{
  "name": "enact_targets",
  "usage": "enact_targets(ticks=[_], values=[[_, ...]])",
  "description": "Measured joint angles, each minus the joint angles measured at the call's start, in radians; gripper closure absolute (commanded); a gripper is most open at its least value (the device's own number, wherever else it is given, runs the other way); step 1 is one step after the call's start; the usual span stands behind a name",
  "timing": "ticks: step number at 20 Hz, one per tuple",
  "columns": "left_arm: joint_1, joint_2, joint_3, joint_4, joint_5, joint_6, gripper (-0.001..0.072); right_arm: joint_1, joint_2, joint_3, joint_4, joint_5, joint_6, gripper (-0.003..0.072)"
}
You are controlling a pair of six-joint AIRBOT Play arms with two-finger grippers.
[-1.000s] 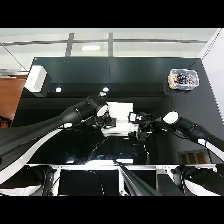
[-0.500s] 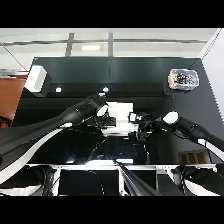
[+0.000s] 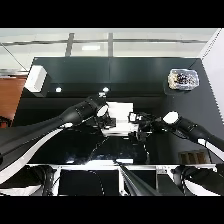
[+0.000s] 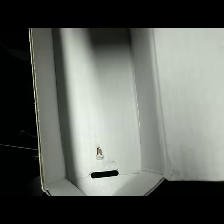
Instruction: Fold the box and place the chain.
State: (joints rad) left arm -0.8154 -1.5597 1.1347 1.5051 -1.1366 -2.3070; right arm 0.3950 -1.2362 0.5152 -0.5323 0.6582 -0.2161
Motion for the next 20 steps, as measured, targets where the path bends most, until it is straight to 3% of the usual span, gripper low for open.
enact_targets(ticks=[5, 6, 8, 9, 15, 20], values=[[0.002, 0.000, 0.000, 0.000, 0.000, 0.004, 0.0684, 0.000, 0.000, 0.000, 0.000, 0.000, 0.000, 0.0456], [0.002, 0.000, 0.000, 0.000, 0.000, 0.004, 0.0684, 0.000, 0.000, 0.000, 0.000, 0.000, 0.000, 0.0391], [0.003, 0.000, 0.000, 0.000, 0.001, 0.005, 0.0684, 0.000, 0.000, 0.000, 0.000, 0.000, 0.001, 0.0107], [0.003, 0.000, 0.000, 0.000, 0.002, 0.005, 0.0684, 0.000, 0.000, 0.000, 0.000, -0.002, 0.009, 0.0061], [0.003, 0.000, 0.000, 0.004, -0.001, 0.005, 0.0683, -0.002, 0.045, -0.001, -0.019, -0.004, 0.035, 0.0071], [0.003, 0.000, 0.000, 0.013, -0.018, 0.008, 0.0683, -0.002, 0.114, -0.001, -0.169, 0.010, 0.084, 0.0071]])
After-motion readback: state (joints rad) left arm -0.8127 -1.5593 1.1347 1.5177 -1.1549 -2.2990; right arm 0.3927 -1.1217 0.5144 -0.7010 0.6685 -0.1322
